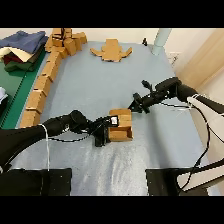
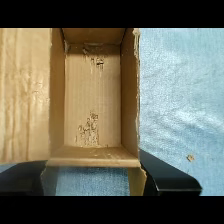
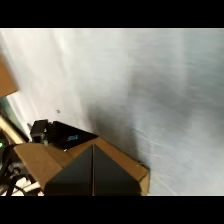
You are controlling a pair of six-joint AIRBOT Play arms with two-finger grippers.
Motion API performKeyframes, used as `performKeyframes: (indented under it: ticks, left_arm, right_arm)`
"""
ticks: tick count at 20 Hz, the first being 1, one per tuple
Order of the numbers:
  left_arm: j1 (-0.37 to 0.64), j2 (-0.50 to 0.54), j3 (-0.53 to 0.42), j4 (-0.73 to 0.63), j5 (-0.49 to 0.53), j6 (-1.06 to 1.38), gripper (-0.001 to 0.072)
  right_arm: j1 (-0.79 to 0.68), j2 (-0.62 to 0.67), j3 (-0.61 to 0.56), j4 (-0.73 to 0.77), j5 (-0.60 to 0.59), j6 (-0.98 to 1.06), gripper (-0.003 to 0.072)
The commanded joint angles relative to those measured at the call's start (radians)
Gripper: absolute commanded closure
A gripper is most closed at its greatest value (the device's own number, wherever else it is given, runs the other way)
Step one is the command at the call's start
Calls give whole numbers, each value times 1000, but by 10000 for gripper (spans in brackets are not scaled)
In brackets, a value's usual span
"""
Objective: Fold the box.
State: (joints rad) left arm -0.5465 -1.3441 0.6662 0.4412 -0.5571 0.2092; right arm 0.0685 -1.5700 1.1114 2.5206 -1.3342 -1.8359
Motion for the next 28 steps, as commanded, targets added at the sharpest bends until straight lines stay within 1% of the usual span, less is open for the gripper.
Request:
performKeyframes:
  ticks: [1,2,4,6,10,12,17,19,22,23,28]
  left_arm:
    - [-1,0,0,0,0,0,250]
    - [-1,0,1,0,0,0,250]
    - [-1,0,1,0,0,0,250]
    - [0,0,1,0,0,0,251]
    - [0,0,1,0,0,0,250]
    - [-1,0,1,0,0,0,250]
    - [-1,0,1,0,0,0,251]
    - [0,0,1,0,0,0,250]
    - [0,0,1,0,0,0,251]
    - [0,0,1,0,0,0,250]
    - [-1,0,1,0,0,0,250]
  right_arm:
    - [60,-3,-2,92,-77,-193,683]
    - [82,32,-29,82,-69,-226,683]
    - [121,141,-114,20,24,-231,683]
    - [151,247,-200,-52,87,-231,683]
    - [240,377,-333,-194,201,-233,683]
    - [296,425,-364,-243,258,-232,683]
    - [420,542,-386,-394,380,-221,683]
    - [471,600,-418,-450,487,-222,683]
    - [564,689,-494,-575,679,-222,683]
    - [591,710,-514,-614,710,-222,682]
    - [731,795,-592,-773,741,-222,682]
